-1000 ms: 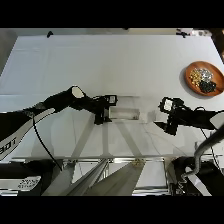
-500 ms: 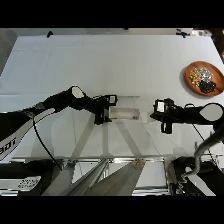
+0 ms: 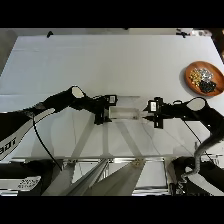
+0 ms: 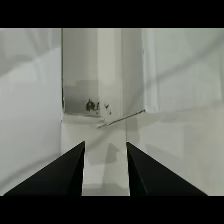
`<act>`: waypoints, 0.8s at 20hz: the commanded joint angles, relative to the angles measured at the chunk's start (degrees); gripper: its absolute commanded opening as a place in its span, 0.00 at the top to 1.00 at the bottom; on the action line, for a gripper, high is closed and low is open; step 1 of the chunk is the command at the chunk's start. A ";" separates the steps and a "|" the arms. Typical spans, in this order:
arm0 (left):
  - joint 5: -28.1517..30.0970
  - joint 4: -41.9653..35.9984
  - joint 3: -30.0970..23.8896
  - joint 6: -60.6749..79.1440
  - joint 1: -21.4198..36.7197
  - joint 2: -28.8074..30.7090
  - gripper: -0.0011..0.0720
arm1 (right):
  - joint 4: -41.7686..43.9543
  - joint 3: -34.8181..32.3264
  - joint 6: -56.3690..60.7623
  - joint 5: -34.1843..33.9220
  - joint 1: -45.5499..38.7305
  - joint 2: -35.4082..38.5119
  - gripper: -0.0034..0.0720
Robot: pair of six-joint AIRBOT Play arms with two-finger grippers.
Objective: Fold the box and place the chain.
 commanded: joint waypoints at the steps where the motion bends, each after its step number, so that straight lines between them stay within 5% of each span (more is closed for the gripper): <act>1: 0.02 -0.02 0.00 0.00 0.04 0.02 0.42 | 5.35 0.00 -5.64 -0.55 0.00 -2.84 0.57; 6: 0.02 -0.07 -0.02 0.02 0.04 0.00 0.42 | 5.33 0.00 -5.62 0.17 0.00 -3.08 0.67; 16: 0.02 -0.09 -0.02 0.02 0.04 0.02 0.42 | 12.07 0.00 -7.80 -0.13 0.61 -8.37 0.67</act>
